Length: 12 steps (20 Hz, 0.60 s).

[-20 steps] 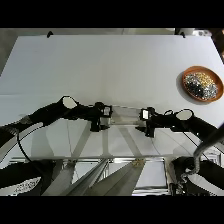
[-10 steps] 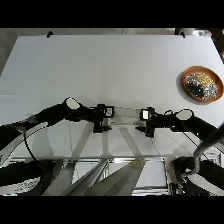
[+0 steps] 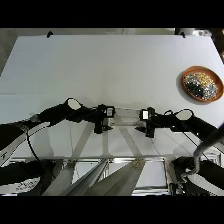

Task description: Fold the box and place the chain.

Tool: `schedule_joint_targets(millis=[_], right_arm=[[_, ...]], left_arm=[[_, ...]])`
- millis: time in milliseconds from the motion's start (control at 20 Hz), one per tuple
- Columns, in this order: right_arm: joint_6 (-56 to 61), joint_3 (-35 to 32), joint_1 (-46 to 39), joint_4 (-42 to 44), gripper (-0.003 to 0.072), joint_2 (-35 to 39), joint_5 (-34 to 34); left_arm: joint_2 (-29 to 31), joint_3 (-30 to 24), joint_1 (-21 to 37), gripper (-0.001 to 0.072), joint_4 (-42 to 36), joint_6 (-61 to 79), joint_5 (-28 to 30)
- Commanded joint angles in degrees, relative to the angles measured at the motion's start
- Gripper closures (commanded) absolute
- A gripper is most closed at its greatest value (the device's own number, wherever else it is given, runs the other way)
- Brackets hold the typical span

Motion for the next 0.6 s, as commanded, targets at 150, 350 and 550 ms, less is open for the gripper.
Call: schedule_joint_targets(millis=[150,350,550], right_arm=[[0.04,-0.02,0.02,0.09,0.0285,-0.02,-0.07],[0.04,-0.02,0.02,0.09,0.0285,-0.02,-0.07],[0.04,-0.02,0.02,0.09,0.0285,-0.02,-0.07]], left_arm=[[-0.13,-0.04,-0.04,0.0372,-0.26,-0.15,0.09],[-0.11,-0.04,-0.04,0.0372,-0.26,-0.13,-0.31],[-0.11,-0.04,-0.04,0.0372,-0.26,-0.13,-0.31]])
